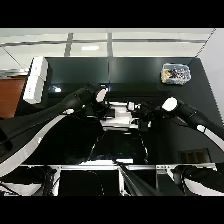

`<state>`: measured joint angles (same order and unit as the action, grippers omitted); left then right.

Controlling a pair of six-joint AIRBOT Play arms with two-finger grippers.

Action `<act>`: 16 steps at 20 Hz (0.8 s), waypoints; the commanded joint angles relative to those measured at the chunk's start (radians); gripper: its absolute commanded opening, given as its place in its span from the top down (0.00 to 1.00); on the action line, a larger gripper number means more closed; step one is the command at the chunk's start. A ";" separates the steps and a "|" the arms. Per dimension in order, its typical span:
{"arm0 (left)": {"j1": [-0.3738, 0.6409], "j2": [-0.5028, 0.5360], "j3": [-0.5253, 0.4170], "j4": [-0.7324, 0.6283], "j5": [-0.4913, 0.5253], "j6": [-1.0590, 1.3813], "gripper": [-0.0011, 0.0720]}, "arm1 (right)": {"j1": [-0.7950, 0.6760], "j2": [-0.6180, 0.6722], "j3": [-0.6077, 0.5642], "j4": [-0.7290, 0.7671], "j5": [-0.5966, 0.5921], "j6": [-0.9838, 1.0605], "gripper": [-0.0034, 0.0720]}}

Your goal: Fold the box and place the chain.

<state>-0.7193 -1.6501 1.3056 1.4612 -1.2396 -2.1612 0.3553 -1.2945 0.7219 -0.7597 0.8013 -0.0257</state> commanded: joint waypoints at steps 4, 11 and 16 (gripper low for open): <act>0.000 0.000 0.001 -0.006 0.000 0.000 0.95 | 0.034 -0.044 0.000 0.158 -0.008 -0.001 0.69; 0.001 0.000 0.001 -0.008 0.000 0.000 0.95 | 0.025 -0.060 0.001 0.201 -0.049 0.111 0.44; 0.001 0.000 0.001 -0.007 -0.002 0.000 0.95 | -0.141 0.117 0.035 -0.038 0.234 0.700 0.93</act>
